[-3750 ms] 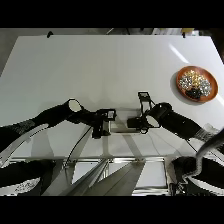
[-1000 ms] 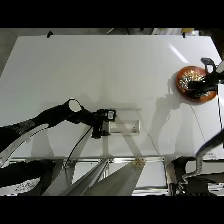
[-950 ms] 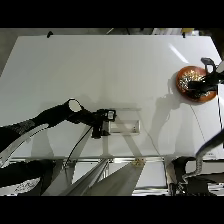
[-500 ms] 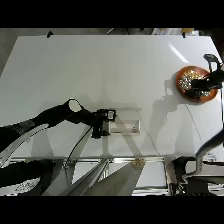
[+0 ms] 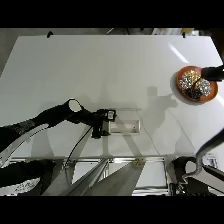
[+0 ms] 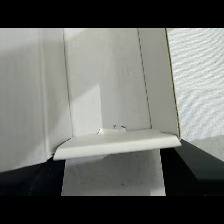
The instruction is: Fold the box and place the chain.
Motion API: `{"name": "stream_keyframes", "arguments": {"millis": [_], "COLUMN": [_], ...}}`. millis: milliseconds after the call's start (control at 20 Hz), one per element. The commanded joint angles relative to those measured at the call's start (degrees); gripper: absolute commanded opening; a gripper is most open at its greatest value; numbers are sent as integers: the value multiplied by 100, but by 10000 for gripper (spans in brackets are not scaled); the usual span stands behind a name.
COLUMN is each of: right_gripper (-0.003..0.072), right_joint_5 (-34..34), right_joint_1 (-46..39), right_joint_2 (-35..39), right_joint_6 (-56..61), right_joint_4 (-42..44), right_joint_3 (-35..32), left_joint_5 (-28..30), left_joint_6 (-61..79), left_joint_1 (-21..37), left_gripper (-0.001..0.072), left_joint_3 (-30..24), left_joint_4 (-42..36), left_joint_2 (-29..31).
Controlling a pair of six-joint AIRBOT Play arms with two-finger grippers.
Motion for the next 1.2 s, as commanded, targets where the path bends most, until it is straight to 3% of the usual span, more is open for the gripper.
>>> {"name": "stream_keyframes", "arguments": {"millis": [0,500,700,1150], "right_gripper": [15,15,15,15], "right_joint_5": [225,1381,1377,1025], "right_joint_1": [240,1843,2726,4297], "right_joint_2": [922,2643,2798,2732], "right_joint_6": [-168,-114,-114,37], "right_joint_4": [697,1493,1991,1991], "right_joint_3": [4,2,2,-42], "left_joint_5": [2,0,2,2], "left_joint_6": [2,2,2,2], "left_joint_1": [2,2,2,2], "left_gripper": [315,315,315,315], "left_joint_3": [2,2,2,2], "left_joint_4": [2,2,2,2], "left_joint_2": [4,4,4,4]}}
